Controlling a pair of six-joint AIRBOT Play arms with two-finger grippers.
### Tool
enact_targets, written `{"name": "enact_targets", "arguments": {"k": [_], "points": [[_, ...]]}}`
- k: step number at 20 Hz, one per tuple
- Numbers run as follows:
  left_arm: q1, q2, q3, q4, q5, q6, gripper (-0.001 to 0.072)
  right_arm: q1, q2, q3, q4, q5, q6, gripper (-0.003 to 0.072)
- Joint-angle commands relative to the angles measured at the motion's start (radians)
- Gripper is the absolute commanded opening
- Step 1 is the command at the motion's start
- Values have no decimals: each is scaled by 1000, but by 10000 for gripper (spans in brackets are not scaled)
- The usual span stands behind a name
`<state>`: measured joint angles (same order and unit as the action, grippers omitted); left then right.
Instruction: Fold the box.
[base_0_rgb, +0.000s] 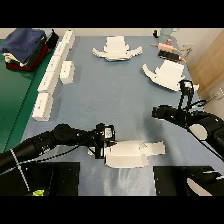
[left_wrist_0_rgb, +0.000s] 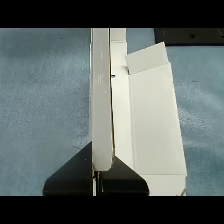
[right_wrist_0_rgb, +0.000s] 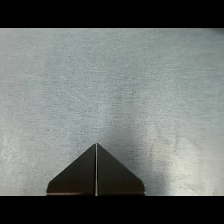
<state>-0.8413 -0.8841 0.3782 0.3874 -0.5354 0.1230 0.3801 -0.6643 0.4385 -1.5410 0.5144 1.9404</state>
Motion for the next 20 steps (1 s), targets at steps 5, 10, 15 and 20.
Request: {"name": "enact_targets", "arguments": {"k": [5,10,15,20], "points": [[-1,-1,0,-6,-24,-20,17,0,57,20,46,157,29,2],[-1,-1,0,-8,-24,-19,17,2,206,124,182,708,64,2],[-1,-1,0,-8,-24,-19,17,136,282,85,444,920,58,2],[-1,-1,0,-8,-23,-19,17,483,284,21,449,853,-116,2]]}}
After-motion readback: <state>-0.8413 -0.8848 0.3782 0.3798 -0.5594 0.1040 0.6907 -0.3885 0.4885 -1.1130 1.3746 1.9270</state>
